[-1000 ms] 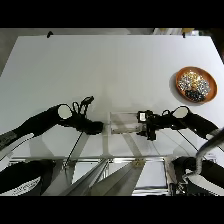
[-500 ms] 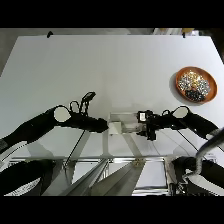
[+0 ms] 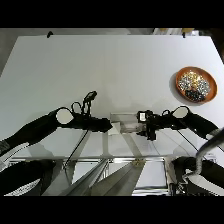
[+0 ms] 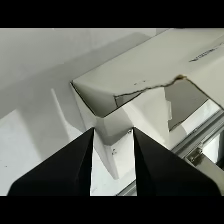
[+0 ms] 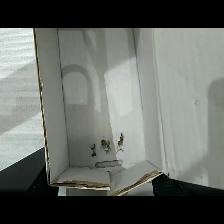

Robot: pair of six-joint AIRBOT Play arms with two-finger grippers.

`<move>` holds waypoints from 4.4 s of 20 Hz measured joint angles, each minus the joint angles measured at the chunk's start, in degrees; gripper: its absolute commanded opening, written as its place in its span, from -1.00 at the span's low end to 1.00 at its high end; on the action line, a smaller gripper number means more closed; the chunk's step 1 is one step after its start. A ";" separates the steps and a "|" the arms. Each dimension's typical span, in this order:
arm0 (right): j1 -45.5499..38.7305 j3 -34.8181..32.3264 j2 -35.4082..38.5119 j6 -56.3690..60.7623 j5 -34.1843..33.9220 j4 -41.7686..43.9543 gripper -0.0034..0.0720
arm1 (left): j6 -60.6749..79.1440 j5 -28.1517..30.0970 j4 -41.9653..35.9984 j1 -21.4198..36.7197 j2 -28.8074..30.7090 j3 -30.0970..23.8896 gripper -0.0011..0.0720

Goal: Fold the box and place the chain.

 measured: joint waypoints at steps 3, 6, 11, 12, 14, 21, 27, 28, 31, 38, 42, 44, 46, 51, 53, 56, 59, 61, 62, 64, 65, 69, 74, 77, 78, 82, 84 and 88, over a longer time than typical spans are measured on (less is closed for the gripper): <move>0.00 0.00 0.00 0.02 0.00 0.00 0.24 | -1.57 0.22 0.00 -1.18 -0.33 0.79 -0.21; 0.00 0.00 0.00 0.02 0.00 0.00 0.24 | -5.57 0.26 2.38 -2.82 -1.79 2.64 -0.21; 0.00 0.00 0.00 -0.02 0.00 0.00 0.24 | -18.56 -1.51 12.04 -5.14 -4.09 6.43 -0.21; 0.00 0.00 0.00 -0.02 0.00 0.00 0.24 | -21.38 -2.21 14.38 -5.55 -4.28 7.21 -0.22; 0.00 0.00 0.00 0.00 0.00 0.00 0.24 | -26.69 -3.78 18.75 -6.38 -4.59 8.83 -0.22; 0.02 0.00 0.00 -0.02 0.00 0.00 0.24 | -40.26 -13.68 29.90 -10.08 -9.73 17.42 -0.22; 0.02 0.00 0.00 -0.02 0.00 0.02 0.24 | -49.77 -19.71 34.73 -12.85 -15.45 25.00 -0.23; 0.02 0.00 0.00 0.00 0.00 0.02 0.24 | -51.43 -21.46 35.74 -13.18 -16.26 25.97 -0.23; 0.02 0.00 0.00 0.00 0.00 0.02 0.24 | -55.63 -25.79 39.36 -14.29 -18.97 28.79 -0.23; 0.02 0.00 0.00 0.02 0.00 0.00 0.24 | -59.76 -28.13 42.88 -16.26 -24.83 33.64 -0.25; 0.02 0.00 0.00 0.02 0.02 0.02 0.24 | -60.46 -27.69 43.50 -16.74 -25.77 34.34 -0.77; 0.02 0.00 0.00 0.04 0.02 0.00 0.24 | -61.26 -28.28 43.91 -16.85 -25.92 34.47 -0.97; 0.02 0.00 0.00 0.04 0.04 0.02 0.24 | -61.64 -28.26 44.02 -16.94 -25.99 34.51 -0.97; 0.00 0.00 0.00 0.02 0.04 0.00 0.24 | -62.58 -27.85 44.06 -17.00 -26.08 34.56 -0.50; 0.00 0.00 0.00 0.02 0.04 0.00 0.24 | -62.64 -27.96 43.39 -16.44 -25.29 34.56 -0.37; 0.00 0.00 0.00 0.02 0.04 0.00 0.24 | -58.60 -31.23 43.10 -14.03 -22.16 34.53 -0.36; 0.02 0.00 0.00 0.04 -0.07 0.04 0.24 | -49.31 -34.99 41.70 -10.32 -17.22 34.56 0.17; 0.02 0.00 0.00 0.04 -0.04 0.02 0.24 | -41.92 -37.09 41.07 -7.63 -13.20 34.42 0.23; 0.02 0.00 0.00 0.04 -0.04 0.02 0.24 | -38.16 -37.81 40.50 -6.38 -10.97 34.01 0.32; 0.02 0.00 0.00 0.02 -0.04 0.02 0.24 | -30.49 -38.56 40.22 -3.78 -6.34 32.26 0.44; 0.02 0.00 0.00 0.02 -0.04 0.02 0.24 | -25.31 -38.40 39.43 -2.45 -4.02 30.60 0.44; 0.02 0.00 0.00 0.02 -0.02 0.02 0.24 | 4.90 -32.76 33.75 2.19 2.71 19.56 0.48; 0.02 0.00 0.00 0.02 0.00 0.02 0.24 | 45.24 -13.22 18.05 4.63 0.50 7.10 0.52; 0.02 0.00 0.00 0.02 0.02 0.02 0.24 | 65.96 -7.06 10.14 4.35 -5.60 4.81 0.93; 0.02 0.00 0.00 0.02 0.04 0.02 0.24 | 71.78 -6.03 8.04 4.02 -7.39 4.46 0.93; 0.02 0.00 0.00 0.02 0.09 0.02 0.24 | 87.58 -3.50 0.31 2.91 -12.02 3.78 0.94; 0.02 0.00 0.00 0.02 0.11 0.02 0.24 | 91.06 -2.89 -2.23 2.25 -12.92 3.65 0.94; 0.02 0.00 0.00 -0.04 0.26 0.00 0.24 | 94.38 -2.01 -5.49 1.09 -13.81 3.52 0.95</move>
